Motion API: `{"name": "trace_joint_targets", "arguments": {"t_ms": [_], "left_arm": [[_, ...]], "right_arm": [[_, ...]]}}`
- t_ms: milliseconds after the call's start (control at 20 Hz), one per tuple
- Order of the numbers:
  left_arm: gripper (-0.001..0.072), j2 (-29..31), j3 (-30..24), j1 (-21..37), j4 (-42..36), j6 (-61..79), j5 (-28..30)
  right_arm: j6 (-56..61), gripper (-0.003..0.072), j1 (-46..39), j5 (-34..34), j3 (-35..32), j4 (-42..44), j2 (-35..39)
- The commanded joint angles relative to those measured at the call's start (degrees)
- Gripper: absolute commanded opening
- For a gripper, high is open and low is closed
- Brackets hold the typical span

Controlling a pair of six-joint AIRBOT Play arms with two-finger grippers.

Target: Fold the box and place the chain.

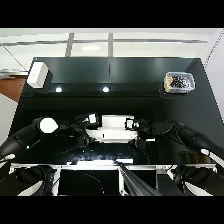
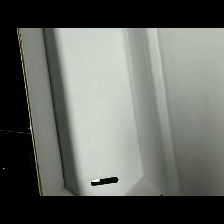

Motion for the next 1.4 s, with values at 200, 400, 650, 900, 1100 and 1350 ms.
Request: {"name": "trace_joint_targets", "arguments": {"t_ms": [200,400,650,900,1100,1350], "left_arm": [[0.0673,-3.2,-0.1,-3.7,-0.2,5.8,6.3],[0.0619,-3.3,-0.1,-4.4,-0.6,5.8,5.7],[0.0402,-3.3,-0.1,-6.5,-0.7,5.7,4.0],[0.0265,-3.3,-0.1,-7.2,-0.5,5.7,8.2],[0.0265,-3.3,-0.1,-7.2,-5.3,5.7,9.1],[0.0265,-4.3,-0.1,-7.3,-10.7,5.7,8.7]], "right_arm": [[0.0,0.0542,0.1,0.0,0.0,0.0,0.0],[0.0,0.0542,0.1,0.0,0.0,0.0,0.0],[0.0,0.0542,0.1,0.0,0.0,0.0,0.0],[0.0,0.0542,0.1,0.0,0.0,0.0,0.0],[0.0,0.0542,0.1,0.0,0.0,0.0,0.0],[0.0,0.0542,0.1,0.0,0.0,0.0,0.0]]}}
